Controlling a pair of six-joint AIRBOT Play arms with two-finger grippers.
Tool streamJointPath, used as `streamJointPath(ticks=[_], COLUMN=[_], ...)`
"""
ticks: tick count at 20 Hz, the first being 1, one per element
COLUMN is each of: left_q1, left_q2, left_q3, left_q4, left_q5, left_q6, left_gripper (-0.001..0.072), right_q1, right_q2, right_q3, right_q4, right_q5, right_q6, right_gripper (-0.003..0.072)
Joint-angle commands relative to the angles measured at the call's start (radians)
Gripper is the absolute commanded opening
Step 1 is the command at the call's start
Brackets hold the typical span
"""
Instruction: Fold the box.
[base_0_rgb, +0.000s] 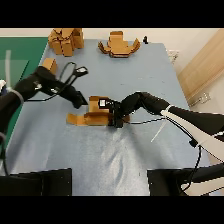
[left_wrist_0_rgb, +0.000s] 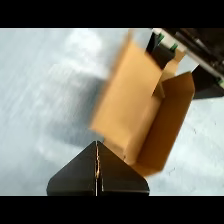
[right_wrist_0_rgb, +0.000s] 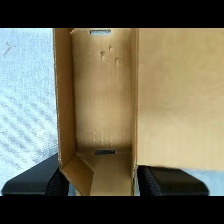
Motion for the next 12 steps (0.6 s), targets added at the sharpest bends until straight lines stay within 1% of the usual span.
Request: streamJointPath(ticks=[1, 3, 4, 5, 6, 8, 9, 12], left_q1=[0.103, 0.105, 0.094, 0.077, 0.050, -0.008, -0.037, -0.091], left_q2=[0.140, 0.175, 0.175, 0.174, 0.174, 0.171, 0.170, 0.166], left_q3=[-0.135, -0.226, -0.262, -0.288, -0.309, -0.329, -0.331, -0.331], left_q4=[0.023, 0.072, 0.080, 0.076, 0.077, 0.095, 0.111, 0.117], left_q5=[-0.043, -0.064, -0.067, -0.044, 0.026, 0.168, 0.225, 0.355], left_q6=[0.057, 0.090, 0.160, 0.230, 0.251, 0.284, 0.312, 0.360], left_gripper=[0.0009, 0.0017, 0.0022, 0.0215, 0.0448, 0.0634, 0.0660, 0.0659], right_q1=[-0.001, -0.001, 0.000, 0.000, 0.000, 0.000, 0.000, 0.002], right_q2=[0.000, -0.001, -0.001, 0.000, 0.000, -0.001, 0.000, 0.000], right_q3=[0.000, 0.000, 0.000, 0.000, 0.000, 0.000, 0.000, 0.000], right_q4=[0.000, 0.000, 0.000, 0.000, 0.001, 0.001, 0.001, 0.002], right_q5=[0.003, 0.003, 0.003, 0.002, 0.002, 0.003, 0.004, 0.002], right_q6=[0.000, 0.000, 0.000, 0.000, 0.001, 0.000, 0.001, 0.001], right_gripper=[0.0288, 0.0288, 0.0288, 0.0288, 0.0288, 0.0288, 0.0288, 0.0288])
